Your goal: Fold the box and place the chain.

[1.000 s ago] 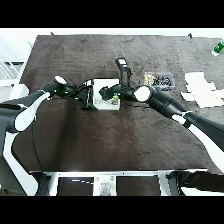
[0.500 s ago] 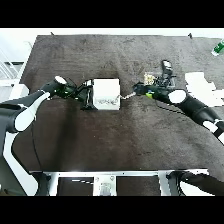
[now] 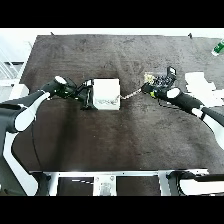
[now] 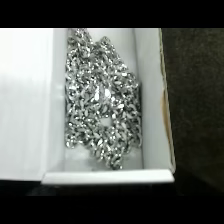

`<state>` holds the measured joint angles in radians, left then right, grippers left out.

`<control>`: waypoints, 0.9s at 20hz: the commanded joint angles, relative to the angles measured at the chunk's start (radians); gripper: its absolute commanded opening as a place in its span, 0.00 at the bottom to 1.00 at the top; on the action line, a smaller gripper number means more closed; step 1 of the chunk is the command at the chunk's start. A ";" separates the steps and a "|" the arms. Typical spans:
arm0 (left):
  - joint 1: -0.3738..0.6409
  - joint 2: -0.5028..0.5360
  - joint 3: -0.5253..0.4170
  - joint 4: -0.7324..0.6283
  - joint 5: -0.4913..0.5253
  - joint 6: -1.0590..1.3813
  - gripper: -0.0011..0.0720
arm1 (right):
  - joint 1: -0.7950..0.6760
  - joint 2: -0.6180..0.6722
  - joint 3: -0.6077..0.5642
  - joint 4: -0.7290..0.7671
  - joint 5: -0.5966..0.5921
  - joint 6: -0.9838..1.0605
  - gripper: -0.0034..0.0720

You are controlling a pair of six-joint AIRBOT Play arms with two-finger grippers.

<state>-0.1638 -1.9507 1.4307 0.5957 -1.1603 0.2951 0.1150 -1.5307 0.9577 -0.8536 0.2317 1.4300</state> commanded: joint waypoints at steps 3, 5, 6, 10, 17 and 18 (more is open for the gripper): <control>0.000 0.001 0.001 0.000 0.000 0.000 0.68 | 0.013 -0.162 0.138 0.056 -0.007 0.007 0.78; 0.000 0.001 0.001 0.000 0.000 0.000 0.68 | 0.012 -0.193 0.156 0.066 -0.008 0.011 0.78; 0.000 0.001 0.001 0.000 0.000 0.000 0.68 | 0.010 -0.209 0.163 0.074 -0.008 0.011 0.78; 0.000 0.001 0.001 0.000 0.000 0.000 0.68 | 0.008 -0.238 0.169 0.155 -0.051 0.029 0.43; 0.000 0.001 0.001 0.000 0.000 0.000 0.68 | 0.059 -0.132 0.140 0.148 -0.048 0.024 0.06; 0.000 0.001 0.001 0.000 0.000 0.000 0.68 | 0.077 -0.080 0.123 0.126 -0.048 0.024 0.06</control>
